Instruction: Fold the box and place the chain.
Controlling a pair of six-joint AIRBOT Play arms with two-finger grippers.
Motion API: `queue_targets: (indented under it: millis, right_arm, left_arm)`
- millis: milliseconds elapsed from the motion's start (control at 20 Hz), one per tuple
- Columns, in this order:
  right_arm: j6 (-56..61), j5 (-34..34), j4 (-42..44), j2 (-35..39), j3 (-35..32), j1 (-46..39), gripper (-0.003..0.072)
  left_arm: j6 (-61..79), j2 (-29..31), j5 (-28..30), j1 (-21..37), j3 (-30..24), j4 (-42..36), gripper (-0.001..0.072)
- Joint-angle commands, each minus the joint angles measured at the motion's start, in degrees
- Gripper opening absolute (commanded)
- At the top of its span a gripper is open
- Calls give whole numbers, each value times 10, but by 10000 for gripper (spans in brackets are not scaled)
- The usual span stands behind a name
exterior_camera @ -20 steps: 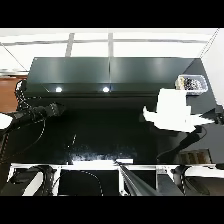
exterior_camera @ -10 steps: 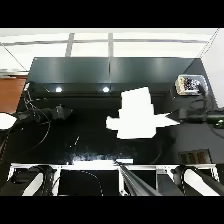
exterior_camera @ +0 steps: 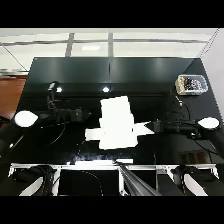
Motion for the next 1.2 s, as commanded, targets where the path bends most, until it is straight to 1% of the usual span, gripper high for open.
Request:
queue_targets:
  millis: [0,150,300,400,550,650,700,750,800,850,900,1000,1050,1100,1150]
  right_arm:
    - [4,-36,8,5,-7,40,9]
    - [3,-29,8,5,-7,40,9]
    - [3,-16,8,5,-7,40,9]
    - [3,-12,8,5,-7,40,9]
    - [3,-11,8,5,-7,40,9]
    - [3,-9,8,5,-7,40,9]
    - [3,-8,8,5,-7,40,9]
    - [3,-8,8,5,-7,40,9]
    - [3,-8,8,5,-7,40,9]
    - [3,-8,8,5,-7,40,9]
    - [3,-8,8,5,-7,40,9]
    - [3,-9,8,5,-7,40,9]
    - [3,-9,8,5,-7,40,9]
    - [3,-9,8,5,-7,40,9]
    - [3,-9,8,5,-7,40,9]
  left_arm:
    - [75,-116,-63,-19,54,-69,705]
    - [165,-212,-113,-19,99,-125,705]
    - [188,-280,-154,-19,126,-133,705]
    - [217,-322,-192,-19,146,-138,705]
    - [298,-374,-263,-13,172,-181,703]
    - [356,-395,-316,-2,183,-217,684]
    - [372,-399,-330,4,186,-221,680]
    - [380,-401,-335,10,188,-215,646]
    - [386,-401,-335,15,188,-203,594]
    - [389,-401,-332,16,188,-188,593]
    - [389,-401,-328,15,188,-169,551]
    - [389,-401,-323,8,188,-143,322]
    - [389,-401,-322,7,188,-141,252]
    - [389,-401,-318,5,188,-141,216]
    - [391,-401,-316,4,188,-141,215]
